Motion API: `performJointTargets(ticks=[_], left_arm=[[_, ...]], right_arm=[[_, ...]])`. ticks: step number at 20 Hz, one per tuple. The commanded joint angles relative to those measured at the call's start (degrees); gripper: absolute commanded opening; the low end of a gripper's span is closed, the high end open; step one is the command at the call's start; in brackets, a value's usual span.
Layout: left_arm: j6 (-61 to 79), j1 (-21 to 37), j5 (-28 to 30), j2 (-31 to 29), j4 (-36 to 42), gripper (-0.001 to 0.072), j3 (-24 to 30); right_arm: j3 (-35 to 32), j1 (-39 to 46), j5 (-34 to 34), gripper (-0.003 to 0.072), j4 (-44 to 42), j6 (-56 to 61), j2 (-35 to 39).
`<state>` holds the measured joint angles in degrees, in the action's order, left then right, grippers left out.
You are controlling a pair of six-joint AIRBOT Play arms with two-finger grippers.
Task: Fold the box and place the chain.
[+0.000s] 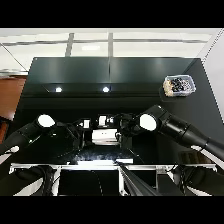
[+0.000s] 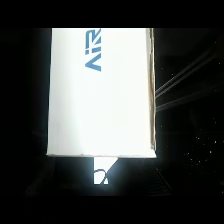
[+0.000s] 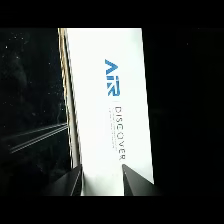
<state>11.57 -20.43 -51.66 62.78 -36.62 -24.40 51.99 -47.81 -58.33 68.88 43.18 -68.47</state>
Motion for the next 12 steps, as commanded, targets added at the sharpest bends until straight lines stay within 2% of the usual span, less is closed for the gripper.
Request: performJointTargets(ticks=[1, 7, 12], left_arm=[[-0.04, -0.04, 0.04, 0.00, 0.00, 0.0563, 0.02], [-0.04, -0.04, 0.02, 0.00, 0.00, 0.0563, 0.02], [-0.07, -0.04, -0.02, 0.00, 0.00, 0.0563, 0.02]], right_arm=[[-0.04, -0.24, 0.20, 0.0320, 0.79, 0.42, -0.04], [-0.04, -1.25, 0.61, 0.0321, 0.20, 1.22, -2.40], [0.15, -1.22, 0.26, 0.0323, 1.68, 2.60, -1.22]])
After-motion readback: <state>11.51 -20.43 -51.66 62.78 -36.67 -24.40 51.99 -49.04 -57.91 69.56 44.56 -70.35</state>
